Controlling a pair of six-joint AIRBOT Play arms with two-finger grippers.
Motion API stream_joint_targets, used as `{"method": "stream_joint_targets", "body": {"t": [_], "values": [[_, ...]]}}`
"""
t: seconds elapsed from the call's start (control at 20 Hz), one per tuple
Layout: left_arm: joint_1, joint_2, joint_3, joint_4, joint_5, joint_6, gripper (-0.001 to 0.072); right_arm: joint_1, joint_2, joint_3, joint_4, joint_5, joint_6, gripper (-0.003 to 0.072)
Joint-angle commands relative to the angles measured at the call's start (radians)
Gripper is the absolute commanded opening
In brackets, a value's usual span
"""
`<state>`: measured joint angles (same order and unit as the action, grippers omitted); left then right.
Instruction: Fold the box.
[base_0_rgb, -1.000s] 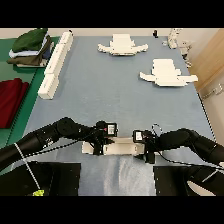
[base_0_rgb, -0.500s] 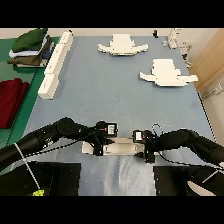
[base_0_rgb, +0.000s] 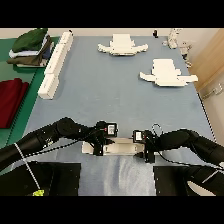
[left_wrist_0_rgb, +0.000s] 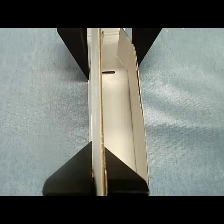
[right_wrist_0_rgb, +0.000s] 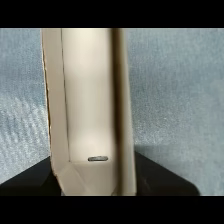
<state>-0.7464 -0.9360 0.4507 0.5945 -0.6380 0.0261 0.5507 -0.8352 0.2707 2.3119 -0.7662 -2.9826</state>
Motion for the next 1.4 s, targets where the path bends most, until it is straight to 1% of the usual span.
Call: {"method": "stream_joint_targets", "body": {"t": [0.0, 0.8, 0.9, 1.1, 1.2, 1.25, 1.3, 1.35], "values": [[0.0, 0.0, 0.0, 0.0, 0.001, 0.0, 0.0015, 0.0, 0.001, 0.0, -0.001, -0.001, 0.0, 0.0488], [0.0, 0.0, 0.0, -0.015, -0.009, 0.0, 0.0015, 0.0, 0.001, 0.0, -0.001, -0.001, 0.0, 0.0489], [-0.001, 0.0, 0.0, -0.015, 0.005, 0.0, 0.0015, 0.0, 0.001, 0.0, -0.001, -0.001, 0.0, 0.0489], [0.0, 0.0, 0.0, -0.015, 0.002, 0.0, 0.0017, 0.0, 0.001, 0.0, -0.001, -0.001, 0.0, 0.0488], [0.0, 0.0, 0.0, -0.015, 0.002, 0.0, 0.0029, 0.0, 0.001, 0.0, -0.001, -0.001, 0.0, 0.0488], [0.0, 0.0, 0.0, -0.016, 0.003, -0.001, 0.029, 0.0, 0.001, 0.0, -0.001, -0.001, 0.0, 0.0488], [0.0, 0.0, 0.0, -0.023, 0.005, -0.003, 0.0431, 0.0, 0.001, 0.0, -0.001, -0.001, 0.0, 0.0488], [0.0, 0.0, 0.0, -0.023, 0.01, -0.018, 0.0431, 0.0, 0.001, 0.0, -0.001, -0.001, 0.0, 0.0489]]}}
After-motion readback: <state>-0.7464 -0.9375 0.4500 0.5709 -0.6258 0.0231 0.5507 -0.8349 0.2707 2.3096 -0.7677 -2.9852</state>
